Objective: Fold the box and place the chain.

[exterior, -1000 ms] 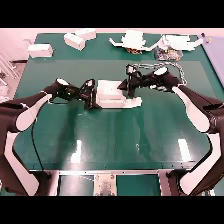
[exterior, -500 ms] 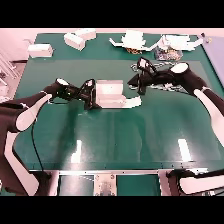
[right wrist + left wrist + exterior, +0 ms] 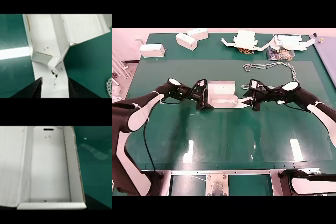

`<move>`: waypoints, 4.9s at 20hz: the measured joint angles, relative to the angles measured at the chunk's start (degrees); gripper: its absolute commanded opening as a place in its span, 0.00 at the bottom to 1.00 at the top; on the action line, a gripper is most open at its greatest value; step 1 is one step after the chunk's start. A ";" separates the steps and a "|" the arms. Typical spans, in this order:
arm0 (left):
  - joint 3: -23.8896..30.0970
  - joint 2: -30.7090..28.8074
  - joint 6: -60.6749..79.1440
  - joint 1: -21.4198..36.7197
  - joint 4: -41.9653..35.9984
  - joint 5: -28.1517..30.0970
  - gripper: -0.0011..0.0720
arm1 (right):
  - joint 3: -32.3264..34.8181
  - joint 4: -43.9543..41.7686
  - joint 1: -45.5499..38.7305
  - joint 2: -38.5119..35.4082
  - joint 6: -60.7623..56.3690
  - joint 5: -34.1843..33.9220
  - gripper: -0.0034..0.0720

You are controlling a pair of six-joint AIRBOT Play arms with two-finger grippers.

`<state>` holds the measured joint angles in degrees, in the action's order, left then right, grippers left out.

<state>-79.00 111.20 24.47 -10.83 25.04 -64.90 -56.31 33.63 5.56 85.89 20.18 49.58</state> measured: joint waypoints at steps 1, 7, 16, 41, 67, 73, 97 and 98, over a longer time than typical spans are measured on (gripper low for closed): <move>0.00 0.00 0.00 0.00 0.00 0.00 0.68 | 0.22 -1.40 0.00 0.74 1.68 -0.07 0.56; 0.00 0.00 -0.02 -0.02 0.00 -0.02 0.68 | 0.63 -8.72 0.00 3.69 10.32 -0.17 0.53; 0.00 0.00 -0.02 0.00 0.00 -0.02 0.68 | -0.94 -12.92 0.26 6.27 15.61 1.53 0.43; 0.02 0.00 0.02 0.00 0.11 -0.17 0.68 | -9.31 -10.08 4.66 13.42 15.50 7.69 0.77; 0.02 0.00 -0.07 0.00 -0.09 0.04 0.68 | -12.48 -7.50 6.25 10.75 12.11 7.56 0.73; 0.02 0.00 -0.13 0.00 -0.09 0.11 0.68 | -12.48 -7.37 5.31 3.85 2.86 8.68 0.37; 0.02 0.00 -0.04 0.00 -0.02 -0.09 0.68 | -1.51 4.35 -12.02 5.05 -67.63 8.11 0.05; 0.02 0.00 -0.04 0.00 -0.02 -0.09 0.68 | -1.42 4.02 -10.67 5.35 -67.71 8.07 0.05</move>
<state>-78.98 111.20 24.43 -10.83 25.02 -64.99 -57.74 37.65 -5.10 91.24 -47.53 57.65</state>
